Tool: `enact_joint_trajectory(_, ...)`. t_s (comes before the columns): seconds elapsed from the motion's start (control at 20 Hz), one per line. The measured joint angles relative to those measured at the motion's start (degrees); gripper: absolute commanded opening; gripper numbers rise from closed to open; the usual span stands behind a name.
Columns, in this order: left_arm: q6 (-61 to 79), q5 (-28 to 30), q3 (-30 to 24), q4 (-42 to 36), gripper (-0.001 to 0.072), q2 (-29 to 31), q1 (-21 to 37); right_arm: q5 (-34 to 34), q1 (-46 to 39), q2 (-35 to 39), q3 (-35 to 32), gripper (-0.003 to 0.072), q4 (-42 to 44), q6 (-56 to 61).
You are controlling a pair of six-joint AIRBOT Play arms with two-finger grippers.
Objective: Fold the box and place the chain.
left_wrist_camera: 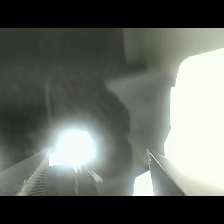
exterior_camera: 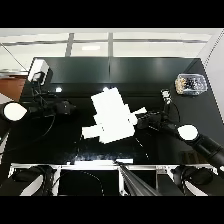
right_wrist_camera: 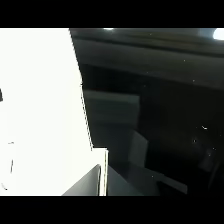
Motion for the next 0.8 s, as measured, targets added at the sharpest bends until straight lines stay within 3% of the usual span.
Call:
enact_joint_trajectory(0.5, 38.82, -9.09, 0.04, -38.25, 0.0705, -20.41, 3.19, 0.68, 0.11, 0.15, -0.35, 0.0042, -0.02, -0.11)
enact_joint_trajectory(0.65, 48.33, -11.78, 0.22, -45.57, 0.0704, -26.91, 3.34, 1.05, 0.11, 0.17, -0.35, 0.0042, -0.02, 0.00)
enact_joint_trajectory(0.8, 53.72, -13.70, 1.25, -48.15, 0.0704, -31.95, 2.03, 1.25, 0.11, 0.17, -0.35, 0.0042, -0.02, 0.04)
